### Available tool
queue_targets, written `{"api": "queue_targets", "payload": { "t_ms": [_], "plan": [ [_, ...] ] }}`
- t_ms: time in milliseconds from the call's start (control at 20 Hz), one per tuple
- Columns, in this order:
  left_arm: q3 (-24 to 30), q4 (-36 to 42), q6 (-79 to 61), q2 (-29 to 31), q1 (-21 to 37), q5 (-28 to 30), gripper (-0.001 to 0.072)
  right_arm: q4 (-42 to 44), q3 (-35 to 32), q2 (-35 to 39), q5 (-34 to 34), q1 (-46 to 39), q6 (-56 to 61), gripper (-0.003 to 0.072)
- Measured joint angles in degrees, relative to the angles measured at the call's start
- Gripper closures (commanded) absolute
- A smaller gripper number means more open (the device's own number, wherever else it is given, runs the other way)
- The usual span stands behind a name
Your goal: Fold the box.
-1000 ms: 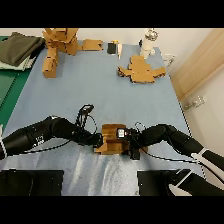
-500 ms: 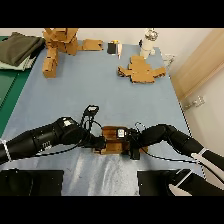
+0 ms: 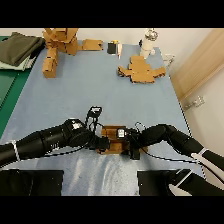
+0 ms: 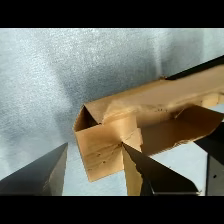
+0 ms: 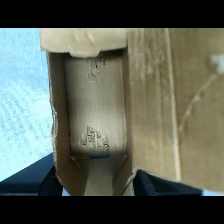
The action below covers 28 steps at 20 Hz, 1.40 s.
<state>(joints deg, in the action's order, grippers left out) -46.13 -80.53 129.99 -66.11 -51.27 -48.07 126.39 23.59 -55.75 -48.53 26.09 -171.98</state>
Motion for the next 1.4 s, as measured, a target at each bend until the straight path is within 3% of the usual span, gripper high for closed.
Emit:
{"api": "queue_targets", "payload": {
  "t_ms": [450,500,600,1400],
  "plan": [
    [-1.5,-2.8,4.8,-2.2,-2.2,-1.1,0.0189,0.0,0.0,0.0,0.0,0.0,0.0,0.0128],
    [-1.8,-3.0,4.9,-3.0,-2.6,-3.5,0.0190,0.2,0.0,0.0,0.0,0.0,0.0,0.0128],
    [-3.2,-3.5,5.3,-3.9,-3.2,-2.3,0.0190,0.0,0.0,0.0,-0.1,0.0,0.0,0.0128],
    [-12.3,-6.1,11.6,-11.8,-6.6,-9.3,0.0190,0.0,0.0,0.0,0.0,0.0,0.0,0.0128]
  ]
}}
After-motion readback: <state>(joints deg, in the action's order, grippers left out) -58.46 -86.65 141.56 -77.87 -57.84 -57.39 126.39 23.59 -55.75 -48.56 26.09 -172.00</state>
